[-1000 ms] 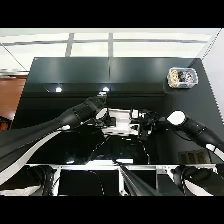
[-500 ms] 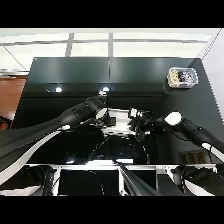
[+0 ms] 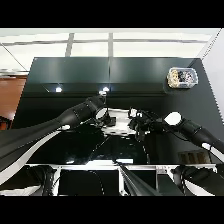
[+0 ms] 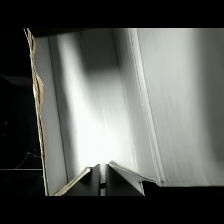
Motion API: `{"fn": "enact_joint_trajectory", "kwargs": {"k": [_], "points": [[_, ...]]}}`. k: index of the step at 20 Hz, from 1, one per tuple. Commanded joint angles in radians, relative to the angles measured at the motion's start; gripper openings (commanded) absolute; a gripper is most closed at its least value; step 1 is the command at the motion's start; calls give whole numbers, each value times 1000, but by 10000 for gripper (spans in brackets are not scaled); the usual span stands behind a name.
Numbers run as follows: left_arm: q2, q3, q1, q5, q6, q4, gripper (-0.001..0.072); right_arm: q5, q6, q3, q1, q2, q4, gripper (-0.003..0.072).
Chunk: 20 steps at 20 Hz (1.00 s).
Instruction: Fold the box and place the chain.
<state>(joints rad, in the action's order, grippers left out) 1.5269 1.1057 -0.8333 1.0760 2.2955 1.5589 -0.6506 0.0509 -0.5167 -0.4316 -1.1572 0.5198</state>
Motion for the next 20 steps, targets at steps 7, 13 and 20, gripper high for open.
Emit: {"fn": "enact_joint_trajectory", "kwargs": {"k": [7,13,20], "points": [[-1,0,3,18,-2,0,28,-430,-1126,-149,344,199,557,18],[-1,0,3,19,-1,-4,28,-411,-1241,140,657,196,282,17],[-1,0,3,25,-1,-5,28,-279,-1089,164,363,-14,-79,17]]}}
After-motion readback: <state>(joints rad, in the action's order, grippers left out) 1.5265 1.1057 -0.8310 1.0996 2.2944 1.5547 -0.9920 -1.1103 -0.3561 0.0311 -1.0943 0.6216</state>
